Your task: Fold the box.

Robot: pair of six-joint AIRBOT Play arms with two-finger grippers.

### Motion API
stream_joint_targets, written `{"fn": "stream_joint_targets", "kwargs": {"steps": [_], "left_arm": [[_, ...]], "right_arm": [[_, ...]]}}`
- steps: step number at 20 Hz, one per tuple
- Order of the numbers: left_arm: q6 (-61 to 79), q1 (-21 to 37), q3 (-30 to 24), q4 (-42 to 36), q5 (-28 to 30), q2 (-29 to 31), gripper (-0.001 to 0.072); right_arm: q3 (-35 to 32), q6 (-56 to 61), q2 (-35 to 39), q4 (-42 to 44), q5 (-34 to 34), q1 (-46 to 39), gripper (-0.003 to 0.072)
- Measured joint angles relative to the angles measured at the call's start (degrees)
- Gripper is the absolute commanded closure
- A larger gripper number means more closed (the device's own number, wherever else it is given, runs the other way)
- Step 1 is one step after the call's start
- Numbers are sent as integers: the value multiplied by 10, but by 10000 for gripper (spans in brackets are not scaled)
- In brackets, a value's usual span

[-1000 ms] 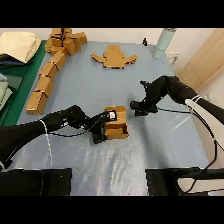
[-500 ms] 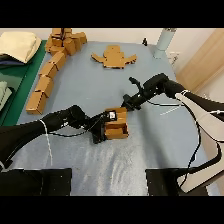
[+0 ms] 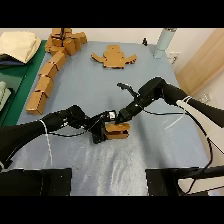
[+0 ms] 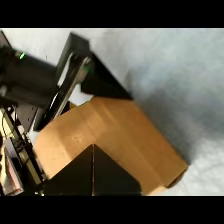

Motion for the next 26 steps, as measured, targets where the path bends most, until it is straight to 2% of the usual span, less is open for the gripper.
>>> {"fn": "stream_joint_targets", "kwargs": {"steps": [5, 10, 18, 22, 26], "left_arm": [[0, 0, 0, 0, 0, 0, 190], [0, 0, 0, 0, 0, 0, 189], [0, 0, 0, 0, 0, 0, 190], [0, 0, 0, 0, 0, 0, 190], [1, 0, 0, 0, 0, 0, 190]], "right_arm": [[-71, -45, 73, -42, 64, 42, 684], [-139, -104, 145, -81, 193, 94, 683], [-287, -221, 274, -100, 416, 176, 683], [-338, -249, 299, -113, 492, 202, 682], [-355, -260, 305, -122, 524, 212, 682]]}}
